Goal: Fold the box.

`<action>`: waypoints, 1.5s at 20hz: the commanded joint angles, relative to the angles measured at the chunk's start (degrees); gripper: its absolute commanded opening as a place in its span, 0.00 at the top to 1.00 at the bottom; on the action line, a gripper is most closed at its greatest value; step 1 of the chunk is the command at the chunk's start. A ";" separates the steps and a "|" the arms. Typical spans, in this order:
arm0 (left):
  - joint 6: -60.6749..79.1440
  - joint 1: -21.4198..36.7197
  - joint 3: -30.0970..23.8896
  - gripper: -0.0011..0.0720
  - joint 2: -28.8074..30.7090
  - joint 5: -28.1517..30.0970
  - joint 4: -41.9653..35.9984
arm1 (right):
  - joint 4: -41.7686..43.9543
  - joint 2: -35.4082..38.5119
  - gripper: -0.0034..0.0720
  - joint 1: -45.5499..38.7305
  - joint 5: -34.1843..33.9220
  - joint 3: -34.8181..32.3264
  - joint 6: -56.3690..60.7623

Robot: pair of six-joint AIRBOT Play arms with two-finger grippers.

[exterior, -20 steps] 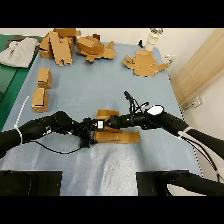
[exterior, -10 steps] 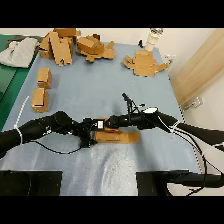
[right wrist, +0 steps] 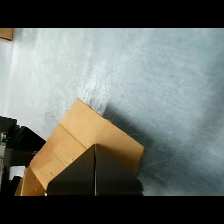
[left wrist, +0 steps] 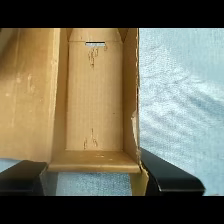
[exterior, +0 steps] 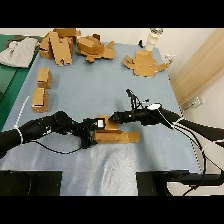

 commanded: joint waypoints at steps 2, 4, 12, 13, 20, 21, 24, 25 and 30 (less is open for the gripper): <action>-3.74 0.11 1.44 0.44 0.07 -1.79 -0.07 | -0.83 -0.04 0.96 -0.39 -0.07 0.57 -0.04; -4.79 0.11 1.99 0.44 0.04 -1.81 -0.04 | -0.94 -0.04 0.96 -0.39 -0.09 0.57 -0.07; -4.81 0.09 1.81 0.44 -0.44 -3.08 2.27 | -7.48 2.84 0.95 -1.46 -0.13 0.81 -0.42; -4.81 0.09 1.81 0.44 -0.44 -3.06 2.32 | -7.39 3.89 0.95 -2.67 0.00 0.81 -0.35; -4.76 0.09 1.81 0.44 -0.44 -3.04 2.32 | -26.43 15.10 0.89 -10.51 4.76 0.79 1.09; -4.57 0.09 1.84 0.44 -0.44 -2.95 2.32 | -34.47 17.73 0.69 -10.64 8.87 0.76 1.86; -4.55 0.09 1.84 0.44 -0.44 -2.32 2.32 | -47.65 21.99 0.40 -9.53 21.59 -0.24 3.21; -4.55 0.09 1.84 0.44 -0.44 -2.29 2.32 | -48.87 22.67 0.33 -8.52 23.04 -0.96 2.82; -4.55 0.09 1.84 0.44 -0.44 -2.19 2.32 | -50.93 21.27 0.33 3.32 22.21 -3.91 -0.37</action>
